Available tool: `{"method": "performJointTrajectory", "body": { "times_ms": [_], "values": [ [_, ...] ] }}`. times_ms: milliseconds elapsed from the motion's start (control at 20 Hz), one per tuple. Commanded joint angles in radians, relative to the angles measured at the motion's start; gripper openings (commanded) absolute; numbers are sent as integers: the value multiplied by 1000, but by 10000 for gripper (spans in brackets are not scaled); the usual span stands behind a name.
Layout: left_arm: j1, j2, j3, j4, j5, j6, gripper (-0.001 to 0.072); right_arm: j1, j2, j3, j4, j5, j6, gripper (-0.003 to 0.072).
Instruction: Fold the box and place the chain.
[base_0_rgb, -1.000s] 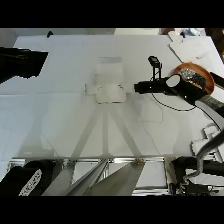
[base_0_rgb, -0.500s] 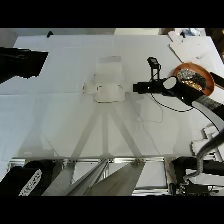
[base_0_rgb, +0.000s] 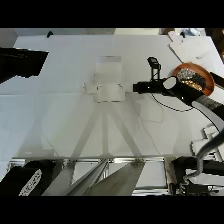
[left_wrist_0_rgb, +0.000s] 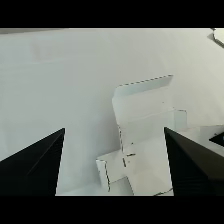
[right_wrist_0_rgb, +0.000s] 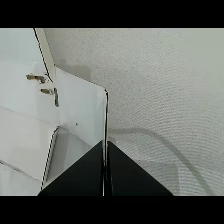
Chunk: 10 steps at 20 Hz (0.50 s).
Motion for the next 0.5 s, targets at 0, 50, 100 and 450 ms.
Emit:
{"method": "performJointTrajectory", "body": {
  "times_ms": [0, 50, 100, 450],
  "values": [
    [0, -13, 1, 4, -12, -37, 693, 1, -1, 0, 0, 0, 0, 12],
    [0, -21, 1, 21, -11, -37, 689, 1, -1, 0, 0, 0, 0, 12],
    [0, -35, 1, 40, -13, -37, 644, 1, -1, 0, 0, 0, 0, 12],
    [-1, -260, 28, 36, -88, 12, 498, 1, -1, 0, 0, 0, 0, 12]
  ]
}}
